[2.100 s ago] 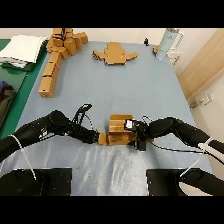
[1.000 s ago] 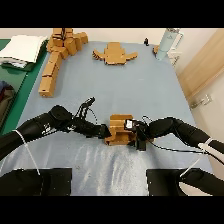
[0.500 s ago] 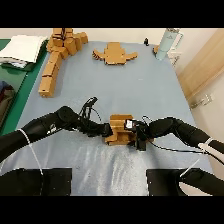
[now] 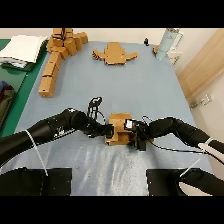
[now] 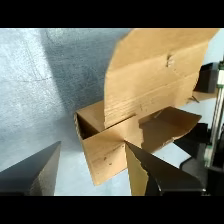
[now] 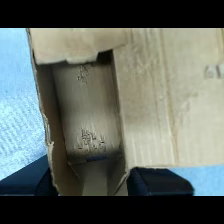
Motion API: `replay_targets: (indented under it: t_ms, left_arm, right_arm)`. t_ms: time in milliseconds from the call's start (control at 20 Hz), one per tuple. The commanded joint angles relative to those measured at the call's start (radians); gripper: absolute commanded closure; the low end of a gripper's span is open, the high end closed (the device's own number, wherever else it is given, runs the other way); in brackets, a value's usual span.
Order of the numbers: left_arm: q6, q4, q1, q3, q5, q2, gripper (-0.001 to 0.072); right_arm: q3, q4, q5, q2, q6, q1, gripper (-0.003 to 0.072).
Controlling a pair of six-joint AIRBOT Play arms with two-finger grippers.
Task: Fold the box.
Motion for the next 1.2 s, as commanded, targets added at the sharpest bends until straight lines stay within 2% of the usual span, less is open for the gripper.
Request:
replay_targets:
  t_ms: [0, 150, 250, 400, 600, 700, 800, 900, 1150]
  left_arm:
    - [-0.118, 0.096, -0.041, 0.045, -0.034, -0.031, 0.0115]
    - [-0.196, 0.182, -0.088, 0.101, -0.079, -0.079, 0.0115]
    - [-0.209, 0.194, -0.106, 0.121, -0.104, -0.102, 0.0115]
    - [-0.24, 0.199, -0.122, 0.134, -0.118, -0.115, 0.0115]
    - [-0.345, 0.288, -0.148, 0.171, -0.128, -0.115, 0.0116]
    - [-0.393, 0.344, -0.151, 0.204, -0.181, -0.135, 0.0115]
    - [-0.392, 0.347, -0.156, 0.254, -0.259, -0.181, 0.0115]
    - [-0.392, 0.35, -0.172, 0.3, -0.293, -0.23, 0.0115]
    - [-0.4, 0.36, -0.18, 0.345, -0.288, -0.298, 0.0114]
  right_arm:
    - [0.001, 0.0, 0.0, 0.0, 0.0, 0.001, 0.0184]
    - [0.001, 0.0, 0.0, 0.0, 0.0, 0.001, 0.0184]
    - [0.001, 0.0, 0.0, 0.0, 0.0, 0.001, 0.0184]
    - [0.001, 0.0, 0.0, 0.0, 0.0, 0.001, 0.0184]
    - [0.001, 0.0, 0.0, 0.0, 0.0, 0.001, 0.0184]
    - [0.001, 0.0, 0.0, 0.0, 0.0, 0.001, 0.0185]
    - [0.001, 0.0, 0.0, 0.0, 0.0, 0.001, 0.0184]
    - [0.001, 0.0, 0.0, 0.0, 0.0, 0.001, 0.0184]
    - [0.001, 0.0, 0.0, 0.0, 0.0, 0.001, 0.0184]
